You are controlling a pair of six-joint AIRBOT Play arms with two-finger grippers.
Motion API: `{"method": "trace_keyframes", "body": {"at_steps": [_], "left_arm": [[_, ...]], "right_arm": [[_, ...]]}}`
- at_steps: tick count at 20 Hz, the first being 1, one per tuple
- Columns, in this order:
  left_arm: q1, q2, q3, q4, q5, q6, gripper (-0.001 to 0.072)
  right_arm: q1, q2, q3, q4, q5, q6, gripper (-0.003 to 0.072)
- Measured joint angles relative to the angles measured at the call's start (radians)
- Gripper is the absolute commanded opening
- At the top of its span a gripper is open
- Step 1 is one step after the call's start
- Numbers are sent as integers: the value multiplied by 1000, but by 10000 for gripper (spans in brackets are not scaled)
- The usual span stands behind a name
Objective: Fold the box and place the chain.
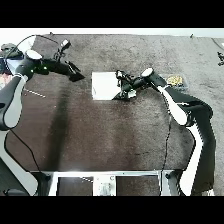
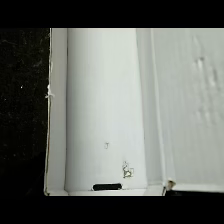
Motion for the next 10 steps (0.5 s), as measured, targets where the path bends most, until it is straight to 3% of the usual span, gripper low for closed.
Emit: {"method": "trace_keyframes", "body": {"at_steps": [10], "left_arm": [[-39, -183, -6, -71, -163, 431, 717]], "right_arm": [[0, 0, 0, 0, 0, 0, 272]]}}
